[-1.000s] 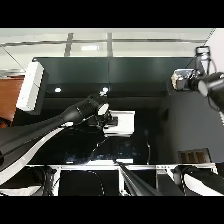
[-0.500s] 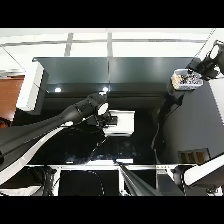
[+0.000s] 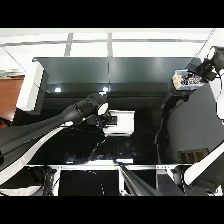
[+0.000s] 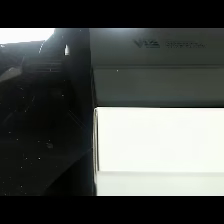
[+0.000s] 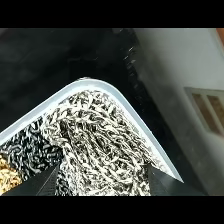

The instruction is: Fold the box and place the chain.

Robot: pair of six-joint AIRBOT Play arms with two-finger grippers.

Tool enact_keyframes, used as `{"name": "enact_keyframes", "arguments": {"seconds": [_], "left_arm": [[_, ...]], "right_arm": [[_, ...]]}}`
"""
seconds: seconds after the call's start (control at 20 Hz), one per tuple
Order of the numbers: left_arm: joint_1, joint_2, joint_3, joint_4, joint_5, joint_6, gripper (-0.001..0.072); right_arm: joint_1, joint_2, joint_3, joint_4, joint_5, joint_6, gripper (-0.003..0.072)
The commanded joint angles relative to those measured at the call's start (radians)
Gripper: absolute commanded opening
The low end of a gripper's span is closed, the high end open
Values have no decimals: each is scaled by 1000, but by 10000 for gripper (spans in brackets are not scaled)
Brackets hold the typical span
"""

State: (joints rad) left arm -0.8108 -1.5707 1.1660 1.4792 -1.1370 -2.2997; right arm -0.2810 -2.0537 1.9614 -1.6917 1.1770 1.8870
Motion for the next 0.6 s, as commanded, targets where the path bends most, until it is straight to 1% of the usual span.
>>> {"name": "enact_keyframes", "arguments": {"seconds": [0.0, 0.05, 0.1, 0.15, 0.2, 0.25, 0.3, 0.35, 0.45, 0.55], "left_arm": [[0, 0, 1, -3, -2, 0, 26], [0, 0, 1, -4, -2, 0, 26], [0, 0, 1, -3, -2, 0, 26], [0, 0, 1, -4, -2, 0, 26], [0, 0, 1, -3, -2, 0, 26], [0, 0, 1, -3, -2, 0, 27], [0, 0, 1, -4, -2, 0, 26], [0, 0, 1, -4, -2, 0, 27], [0, 0, 1, -3, -1, 0, 26], [0, 0, 1, -3, -2, 0, 26]], "right_arm": [[-4, -17, 7, 0, 0, -31, 587], [-4, -20, 7, 4, 7, -39, 586], [-5, -24, 7, 17, 13, -50, 505], [-6, -27, 7, 32, 20, -53, 479], [-6, -29, 7, 40, 27, -56, 431], [-6, -28, 7, 39, 33, -57, 279], [-6, -26, 11, 38, 45, -60, 77], [-6, -25, 27, 37, 66, -68, 12], [-6, -20, 79, 36, 114, -80, 12], [-5, 20, 99, 42, 124, -130, 11]]}}
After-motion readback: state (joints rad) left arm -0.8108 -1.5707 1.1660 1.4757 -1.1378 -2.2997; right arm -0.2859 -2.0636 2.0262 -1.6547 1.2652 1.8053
